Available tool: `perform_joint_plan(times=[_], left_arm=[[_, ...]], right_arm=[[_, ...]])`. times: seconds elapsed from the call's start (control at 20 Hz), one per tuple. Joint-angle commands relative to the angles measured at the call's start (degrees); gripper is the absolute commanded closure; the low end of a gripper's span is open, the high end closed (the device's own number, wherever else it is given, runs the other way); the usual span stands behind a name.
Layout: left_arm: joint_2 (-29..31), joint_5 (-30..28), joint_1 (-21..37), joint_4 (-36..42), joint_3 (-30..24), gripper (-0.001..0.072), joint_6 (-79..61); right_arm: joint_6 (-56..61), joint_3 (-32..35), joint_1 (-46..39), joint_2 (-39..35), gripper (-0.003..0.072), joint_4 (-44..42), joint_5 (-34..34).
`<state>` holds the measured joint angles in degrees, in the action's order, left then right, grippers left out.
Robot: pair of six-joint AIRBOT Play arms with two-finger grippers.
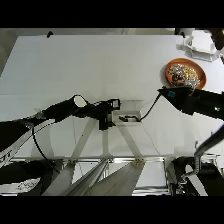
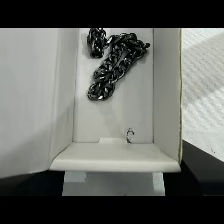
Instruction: Fold the box and place the chain.
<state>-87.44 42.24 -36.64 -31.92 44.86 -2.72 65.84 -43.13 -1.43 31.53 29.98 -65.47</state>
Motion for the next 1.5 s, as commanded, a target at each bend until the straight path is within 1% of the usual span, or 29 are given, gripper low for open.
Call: perform_joint_plan(times=[0.0,0.2,0.5,0.7,1.05,1.1,1.15,1.2,1.35,1.45], left_arm=[[0.04,-0.02,0.0,-0.02,-0.02,0.0298,-0.02],[0.04,0.0,0.0,-0.02,-0.02,0.0298,-0.02],[0.04,-0.02,0.0,-0.02,-0.02,0.0297,-0.02],[0.04,0.0,0.0,-0.02,-0.02,0.0298,-0.02],[0.04,-0.02,0.0,-0.02,-0.02,0.0297,-0.02],[0.04,0.0,0.0,-0.02,-0.02,0.0298,-0.02],[0.04,-0.02,0.0,-0.02,-0.02,0.0298,-0.02],[0.04,0.0,0.0,-0.02,-0.02,0.0298,-0.02],[0.04,-0.02,0.0,-0.02,-0.02,0.0298,-0.02],[0.04,0.0,0.0,-0.02,-0.02,0.0297,-0.02]], right_arm=[[-3.87,0.04,0.35,5.62,0.0673,0.11,-2.62],[-6.6,0.04,8.17,14.78,0.0673,1.05,-2.1],[-2.49,0.04,18.56,24.5,0.0673,13.44,3.74],[1.79,0.07,23.74,31.47,0.0673,18.27,8.5],[3.21,0.09,28.68,37.62,0.0669,19.32,13.6],[3.21,0.11,29.24,37.77,0.0599,19.3,14.32],[3.21,0.09,29.33,37.75,0.045,19.1,14.56],[3.23,0.09,29.27,37.64,0.0358,19.04,14.56],[3.28,0.07,27.28,35.54,0.0357,19.1,12.07],[3.32,0.04,22.67,31.78,0.0357,19.12,8.63]])
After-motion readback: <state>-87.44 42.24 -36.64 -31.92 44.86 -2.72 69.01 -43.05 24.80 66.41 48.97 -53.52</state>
